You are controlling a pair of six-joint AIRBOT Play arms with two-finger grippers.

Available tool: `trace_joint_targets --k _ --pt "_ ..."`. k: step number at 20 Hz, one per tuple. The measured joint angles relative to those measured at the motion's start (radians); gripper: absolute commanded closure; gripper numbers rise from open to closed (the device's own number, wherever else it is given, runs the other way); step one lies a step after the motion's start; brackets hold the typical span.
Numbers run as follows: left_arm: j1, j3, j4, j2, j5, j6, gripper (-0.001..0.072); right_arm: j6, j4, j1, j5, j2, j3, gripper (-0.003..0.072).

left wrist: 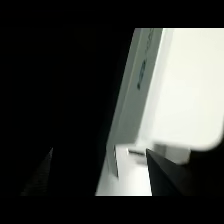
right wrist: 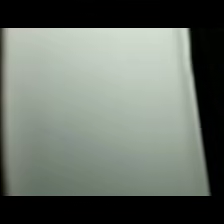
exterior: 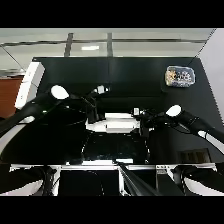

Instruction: Fold the box and place the chain.

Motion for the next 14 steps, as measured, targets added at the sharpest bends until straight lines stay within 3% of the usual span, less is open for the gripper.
trace_joint_targets --k 2,3,4,5,7,9,11,14 --pt "0.035 0.0 0.079 0.061 -0.085 -0.186 0.0066 0.0 0.0 0.0 0.0 0.0 0.0 0.0263" --pt "0.053 0.0 0.111 0.084 -0.145 -0.294 0.0256 0.0 0.0 0.0 0.0 0.0 0.0 0.0263" --pt "0.064 -0.004 0.132 0.098 -0.201 -0.397 0.061 0.0 0.001 0.0 0.0 0.0 0.0 0.0263" --pt "0.071 -0.013 0.14 0.106 -0.261 -0.493 0.0686 0.0 0.001 0.0 -0.001 0.0 0.0 0.0263" --pt "0.066 -0.055 0.105 0.114 -0.341 -0.637 0.0686 0.0 0.002 0.0 -0.001 0.0 0.0 0.0263" --pt "0.04 -0.111 -0.025 0.109 -0.354 -0.679 0.0686 0.0 0.002 0.0 -0.001 0.0 0.0 0.0263" --pt "0.013 -0.147 -0.194 0.095 -0.282 -0.648 0.0687 0.0 0.002 0.0 -0.001 0.0 0.0 0.0263" --pt "-0.007 -0.159 -0.387 0.074 -0.055 -0.575 0.0687 0.0 0.002 0.0 -0.001 0.0 0.0 0.0263"
